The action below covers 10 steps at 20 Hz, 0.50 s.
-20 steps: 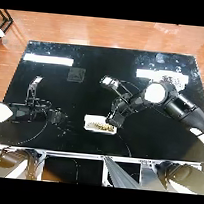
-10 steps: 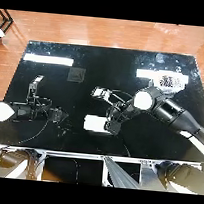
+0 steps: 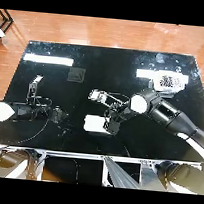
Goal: Fold the box and place the chain.
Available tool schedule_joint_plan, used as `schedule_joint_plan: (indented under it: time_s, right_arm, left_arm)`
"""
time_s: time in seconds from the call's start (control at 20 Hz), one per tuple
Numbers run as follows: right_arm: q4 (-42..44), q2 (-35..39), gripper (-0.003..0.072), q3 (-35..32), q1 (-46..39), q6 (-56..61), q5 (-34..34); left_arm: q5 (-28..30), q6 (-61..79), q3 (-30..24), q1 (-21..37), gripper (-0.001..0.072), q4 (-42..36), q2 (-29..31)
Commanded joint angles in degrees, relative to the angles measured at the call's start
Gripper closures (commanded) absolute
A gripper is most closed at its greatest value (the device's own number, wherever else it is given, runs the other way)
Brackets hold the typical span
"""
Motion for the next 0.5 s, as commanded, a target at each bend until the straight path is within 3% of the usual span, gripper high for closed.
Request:
schedule_joint_plan:
  time_s: [0.0,0.45]
  right_arm:
    - [-0.6,0.0,-0.0022,0.0,0.1,0.1,-0.1]
    - [-0.7,-1.3,-0.0014,0.0,0.1,0.5,-0.1]
  left_arm:
    - [0.1,0.0,0.0,0.0,0.0095,0.0,0.0]
    - [0.2,0.0,0.0,0.0,0.0095,0.0,0.0]
